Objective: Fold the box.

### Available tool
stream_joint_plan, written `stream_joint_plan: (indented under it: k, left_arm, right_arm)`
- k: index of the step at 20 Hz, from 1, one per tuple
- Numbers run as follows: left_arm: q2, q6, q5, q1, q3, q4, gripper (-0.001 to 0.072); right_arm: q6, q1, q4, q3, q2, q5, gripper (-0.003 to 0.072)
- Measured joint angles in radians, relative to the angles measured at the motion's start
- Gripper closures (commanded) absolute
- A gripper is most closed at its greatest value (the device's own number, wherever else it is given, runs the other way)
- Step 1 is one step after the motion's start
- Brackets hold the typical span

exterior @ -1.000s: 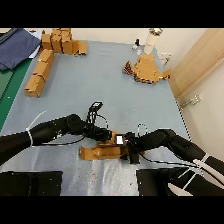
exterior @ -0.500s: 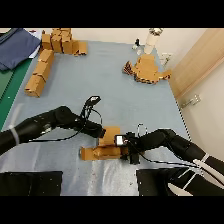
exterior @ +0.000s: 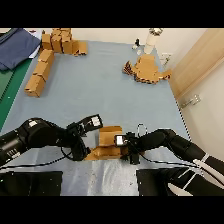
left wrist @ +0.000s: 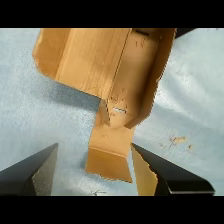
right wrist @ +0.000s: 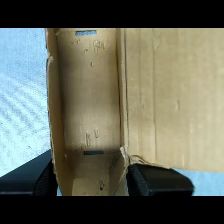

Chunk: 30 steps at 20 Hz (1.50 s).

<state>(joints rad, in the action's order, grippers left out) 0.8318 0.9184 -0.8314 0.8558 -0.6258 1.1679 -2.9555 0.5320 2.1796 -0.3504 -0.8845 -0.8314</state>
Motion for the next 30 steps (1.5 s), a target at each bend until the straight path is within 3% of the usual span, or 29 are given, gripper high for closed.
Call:
stream_joint_plan:
  k: [5,8,13,22,30]
  left_arm:
    - [0.086,-0.050,0.083,0.024,0.015,0.017,0.0006]
    - [0.129,-0.090,0.068,0.027,0.015,0.011,0.0006]
    - [0.150,-0.153,0.015,0.032,0.015,-0.025,0.0007]
    - [0.227,-0.242,0.131,0.155,0.016,-0.150,0.0009]
    - [0.233,-0.190,0.158,0.128,0.037,-0.129,0.0039]
  right_arm:
    - [0.000,0.000,0.000,0.000,0.000,0.000,0.0164]
    - [0.000,0.000,0.000,0.000,0.000,0.000,0.0164]
    - [0.000,0.000,0.000,0.000,0.000,0.000,0.0164]
    - [0.000,0.000,-0.001,0.000,0.000,-0.002,0.0164]
    - [0.003,0.000,0.000,0.000,0.000,-0.001,0.0164]
